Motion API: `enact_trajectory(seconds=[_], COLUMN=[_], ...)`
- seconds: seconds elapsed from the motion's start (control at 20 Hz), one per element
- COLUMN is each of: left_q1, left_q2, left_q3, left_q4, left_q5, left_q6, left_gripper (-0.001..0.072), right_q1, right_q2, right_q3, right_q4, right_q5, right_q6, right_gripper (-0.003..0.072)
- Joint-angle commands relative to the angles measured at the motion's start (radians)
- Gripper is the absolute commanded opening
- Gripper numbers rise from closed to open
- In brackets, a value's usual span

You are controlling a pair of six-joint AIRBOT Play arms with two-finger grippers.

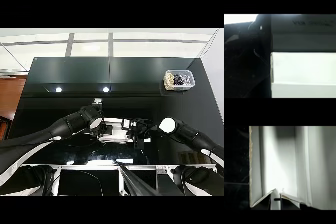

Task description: Fold the box and place the chain.

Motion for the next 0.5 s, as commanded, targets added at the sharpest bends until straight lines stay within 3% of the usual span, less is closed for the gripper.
enact_trajectory(seconds=[0.0,0.3,0.35,0.4,0.45], left_q1=[0.0,0.0,0.0,0.0,0.0], left_q2=[0.001,0.0,0.0,0.0,0.0], left_q3=[0.001,0.001,0.001,0.001,0.001], left_q4=[-0.014,-0.015,-0.014,-0.014,-0.014], left_q5=[0.004,0.003,0.004,0.004,0.004], left_q6=[-0.001,-0.001,-0.001,-0.001,-0.001], left_gripper=[0.0027,0.0027,0.0027,0.0027,0.0028], right_q1=[0.006,0.005,0.005,0.005,0.005], right_q2=[-0.031,-0.064,-0.064,-0.064,-0.064], right_q3=[0.001,0.001,0.001,0.001,0.001], right_q4=[0.139,0.126,0.126,0.126,0.126], right_q5=[-0.035,-0.021,-0.022,-0.027,-0.032], right_q6=[0.003,0.004,0.005,0.015,0.02], right_gripper=[0.0132,0.013,0.0164,0.0399,0.0421])
